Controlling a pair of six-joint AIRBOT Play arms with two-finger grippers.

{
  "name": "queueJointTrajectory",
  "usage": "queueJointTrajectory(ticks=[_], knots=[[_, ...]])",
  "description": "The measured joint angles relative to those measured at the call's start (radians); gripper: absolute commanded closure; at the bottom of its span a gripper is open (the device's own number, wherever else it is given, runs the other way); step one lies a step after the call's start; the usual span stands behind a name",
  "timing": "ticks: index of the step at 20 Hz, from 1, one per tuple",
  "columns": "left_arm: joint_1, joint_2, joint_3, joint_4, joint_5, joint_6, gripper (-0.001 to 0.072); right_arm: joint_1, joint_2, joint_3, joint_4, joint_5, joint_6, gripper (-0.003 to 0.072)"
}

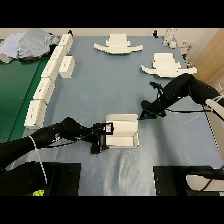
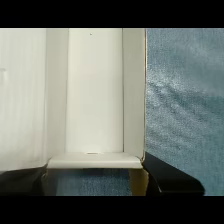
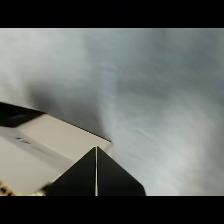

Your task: Fold the box.

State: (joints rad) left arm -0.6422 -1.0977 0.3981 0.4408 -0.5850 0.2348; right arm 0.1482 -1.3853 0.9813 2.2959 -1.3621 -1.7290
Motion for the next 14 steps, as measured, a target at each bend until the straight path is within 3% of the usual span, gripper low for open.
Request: queueJointTrajectory(ticks=[3, 8, 11, 14], knots=[[0.000, 0.000, 0.000, 0.000, 0.000, 0.000, 0.0281, -0.031, -0.130, 0.028, 0.183, -0.114, -0.210, 0.0684], [0.000, 0.000, 0.000, 0.000, 0.000, 0.000, 0.0281, 0.000, -0.185, 0.042, 0.280, -0.248, -0.404, 0.0683], [0.000, 0.000, 0.000, 0.000, 0.000, 0.000, 0.0281, 0.053, -0.136, 0.026, 0.274, -0.253, -0.468, 0.0684], [0.000, 0.000, 0.000, 0.000, 0.000, 0.000, 0.0281, 0.132, -0.046, -0.023, 0.237, -0.163, -0.516, 0.0683]])
